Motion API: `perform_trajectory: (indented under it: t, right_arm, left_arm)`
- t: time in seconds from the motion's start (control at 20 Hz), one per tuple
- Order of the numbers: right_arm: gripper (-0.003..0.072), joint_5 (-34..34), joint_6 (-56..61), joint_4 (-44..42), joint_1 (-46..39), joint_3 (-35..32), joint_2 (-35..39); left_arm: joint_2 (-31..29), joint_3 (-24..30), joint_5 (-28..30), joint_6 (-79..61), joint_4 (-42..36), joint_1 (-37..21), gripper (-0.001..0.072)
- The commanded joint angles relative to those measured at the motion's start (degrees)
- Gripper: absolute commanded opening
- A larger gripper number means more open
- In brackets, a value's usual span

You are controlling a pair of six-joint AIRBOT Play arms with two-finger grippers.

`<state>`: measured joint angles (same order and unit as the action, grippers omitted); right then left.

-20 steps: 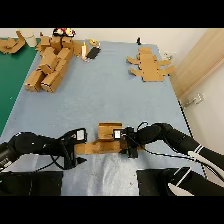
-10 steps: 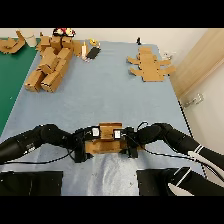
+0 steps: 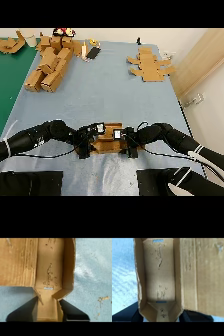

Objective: Fold the box.

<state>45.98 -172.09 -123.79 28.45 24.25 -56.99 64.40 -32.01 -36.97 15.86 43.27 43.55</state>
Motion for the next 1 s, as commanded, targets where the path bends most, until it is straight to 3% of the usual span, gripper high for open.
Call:
perform_trajectory:
  t: [0.0, 0.4, 0.65, 0.8, 0.9, 0.95]
  right_arm:
    - [0.0514, -0.02, 0.00, -0.02, -0.02, -0.02, -0.02]
    - [0.0514, -0.02, 0.00, -0.02, -0.02, -0.02, -0.02]
    - [0.0514, -0.02, 0.00, -0.02, -0.02, -0.02, -0.02]
    - [0.0513, -0.02, 0.00, -0.02, -0.02, -0.02, -0.02]
    - [0.0514, -0.02, 0.00, -0.02, -0.02, -0.02, -0.02]
    - [0.0513, -0.02, 0.00, -0.02, -0.02, -0.02, -0.02]
  left_arm:
    - [0.94, -0.48, -0.09, -0.04, -0.13, 0.07, 0.0069]
    - [0.96, -1.16, 0.39, -0.24, -0.76, 0.04, 0.0059]
    - [0.94, -1.14, -5.84, 3.67, 10.29, -1.92, 0.0063]
    - [0.48, -1.16, -7.15, 3.72, 10.75, -2.93, 0.0071]
    - [0.50, -1.33, -7.50, 3.67, 9.55, -2.80, 0.0449]
    - [0.50, -1.60, -7.85, 3.63, 7.98, -2.80, 0.0447]
